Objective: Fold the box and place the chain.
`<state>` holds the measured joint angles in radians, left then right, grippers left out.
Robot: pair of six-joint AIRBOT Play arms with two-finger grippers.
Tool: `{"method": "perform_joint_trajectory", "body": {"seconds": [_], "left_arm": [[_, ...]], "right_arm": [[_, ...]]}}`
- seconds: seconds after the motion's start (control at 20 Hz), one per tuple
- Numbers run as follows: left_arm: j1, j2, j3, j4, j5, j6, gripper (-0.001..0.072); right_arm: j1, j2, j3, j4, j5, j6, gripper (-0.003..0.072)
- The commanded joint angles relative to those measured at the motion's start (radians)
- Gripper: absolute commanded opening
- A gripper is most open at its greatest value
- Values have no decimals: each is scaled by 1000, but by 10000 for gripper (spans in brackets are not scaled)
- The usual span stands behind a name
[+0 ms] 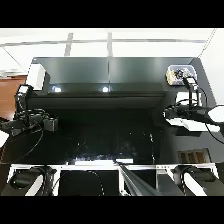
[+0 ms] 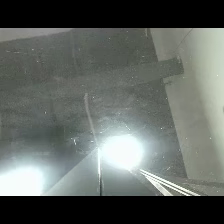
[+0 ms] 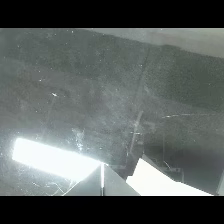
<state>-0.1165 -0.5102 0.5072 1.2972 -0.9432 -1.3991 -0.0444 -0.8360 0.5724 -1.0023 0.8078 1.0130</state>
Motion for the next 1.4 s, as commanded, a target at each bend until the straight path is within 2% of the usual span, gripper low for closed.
{"method": "perform_joint_trajectory", "body": {"seconds": [0.0,0.5,0.75,0.8,0.85,0.9,1.0,1.1,1.2,1.3,1.35], "left_arm": [[0,1,-1,0,0,0,26],[0,1,-1,0,0,0,26],[0,1,-1,0,0,0,26],[0,1,-1,0,0,0,26],[0,1,-1,0,0,0,26],[0,1,-1,0,5,0,26],[0,0,-1,1,52,0,26],[-1,0,-1,-11,108,0,26],[-2,-1,-1,-27,120,0,26],[-1,-6,-1,-27,134,0,46],[-2,-12,-1,-29,140,-1,328]], "right_arm": [[1,0,0,0,0,0,14],[1,0,0,0,0,0,13],[1,0,0,204,-137,0,15],[1,0,0,208,-207,4,67],[1,0,0,208,-279,4,460],[1,0,0,181,-353,1,720],[-22,0,0,58,-462,16,720],[-143,-9,18,-93,-496,138,720],[-359,-54,76,-211,-446,283,720],[-610,-137,170,-230,-332,346,720],[-731,-192,230,-226,-241,355,720]]}}
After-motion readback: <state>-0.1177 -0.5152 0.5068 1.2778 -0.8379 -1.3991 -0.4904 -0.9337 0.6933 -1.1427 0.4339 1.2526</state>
